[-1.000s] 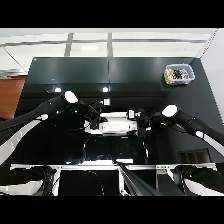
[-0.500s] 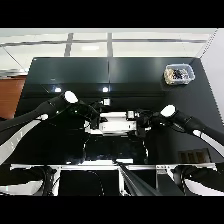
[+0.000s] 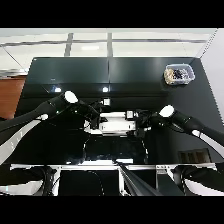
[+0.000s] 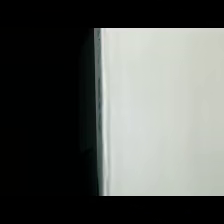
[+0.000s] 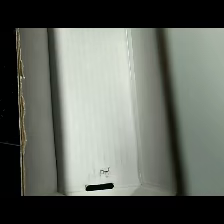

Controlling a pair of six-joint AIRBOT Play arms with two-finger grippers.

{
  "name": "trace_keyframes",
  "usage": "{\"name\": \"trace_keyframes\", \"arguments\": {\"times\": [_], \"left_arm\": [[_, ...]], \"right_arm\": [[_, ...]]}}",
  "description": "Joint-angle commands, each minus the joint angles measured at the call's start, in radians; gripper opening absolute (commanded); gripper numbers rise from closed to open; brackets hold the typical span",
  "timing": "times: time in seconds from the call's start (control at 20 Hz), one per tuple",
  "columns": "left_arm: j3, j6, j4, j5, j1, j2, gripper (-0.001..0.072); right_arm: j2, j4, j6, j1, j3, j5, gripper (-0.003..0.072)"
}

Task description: Fold the box and place the chain.

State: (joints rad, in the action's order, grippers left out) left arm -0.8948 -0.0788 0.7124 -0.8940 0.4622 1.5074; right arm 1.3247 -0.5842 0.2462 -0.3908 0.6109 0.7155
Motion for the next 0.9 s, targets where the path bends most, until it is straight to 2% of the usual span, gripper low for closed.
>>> {"name": "trace_keyframes", "arguments": {"times": [0.0, 0.1, 0.25, 0.3, 0.35, 0.4, 0.45, 0.5, 0.55, 0.6, 0.65, 0.7, 0.75, 0.8, 0.85], "left_arm": [[-0.001, 0.0, 0.001, 0.0, 0.0, 0.0, 0.0025], [-0.001, 0.0, 0.001, 0.001, 0.0, 0.0, 0.0025], [-0.001, 0.001, 0.002, -0.007, -0.002, -0.003, 0.003], [-0.001, 0.005, 0.01, -0.008, -0.002, -0.013, 0.0135], [-0.001, 0.011, 0.014, -0.008, -0.003, -0.031, 0.0373], [-0.001, 0.042, 0.014, -0.008, -0.008, -0.055, 0.0552], [-0.001, 0.103, 0.031, -0.009, -0.019, -0.089, 0.0666], [-0.001, 0.182, 0.067, -0.009, -0.031, -0.127, 0.0667], [-0.001, 0.323, 0.124, -0.019, -0.045, -0.172, 0.0667], [-0.001, 0.453, 0.187, -0.045, -0.06, -0.214, 0.0667], [-0.001, 0.566, 0.244, -0.112, -0.079, -0.253, 0.0665], [0.001, 0.642, 0.274, -0.206, -0.1, -0.282, 0.0616], [0.002, 0.705, 0.274, -0.309, -0.117, -0.294, 0.0479], [0.003, 0.763, 0.253, -0.416, -0.13, -0.293, 0.0194], [0.011, 0.775, 0.193, -0.511, -0.135, -0.283, 0.0023]], "right_arm": [[0.002, -0.023, -0.008, -0.006, 0.001, -0.01, 0.0704], [0.002, -0.023, -0.007, -0.006, 0.001, -0.009, 0.0458], [0.002, -0.023, -0.007, -0.006, 0.001, -0.009, 0.0463], [0.002, -0.023, -0.007, -0.006, 0.001, -0.009, 0.0463], [0.002, -0.023, -0.007, -0.006, 0.001, -0.01, 0.0463], [0.002, -0.023, -0.007, -0.006, 0.001, -0.01, 0.0463], [0.002, -0.023, -0.007, -0.006, 0.001, -0.01, 0.0462], [0.002, -0.022, -0.007, -0.006, 0.001, -0.01, 0.0462], [0.002, -0.023, -0.007, -0.006, 0.001, -0.009, 0.0461], [0.002, -0.023, -0.007, -0.006, 0.001, -0.009, 0.0411], [0.002, -0.024, -0.006, -0.006, 0.001, -0.006, 0.0208], [0.002, -0.026, -0.006, -0.006, 0.001, -0.003, 0.0178], [0.002, -0.026, -0.006, -0.006, 0.001, -0.004, 0.0178], [0.001, -0.026, -0.006, -0.006, 0.001, -0.004, 0.0178], [0.001, -0.026, -0.007, -0.006, 0.001, -0.002, 0.0178]]}}
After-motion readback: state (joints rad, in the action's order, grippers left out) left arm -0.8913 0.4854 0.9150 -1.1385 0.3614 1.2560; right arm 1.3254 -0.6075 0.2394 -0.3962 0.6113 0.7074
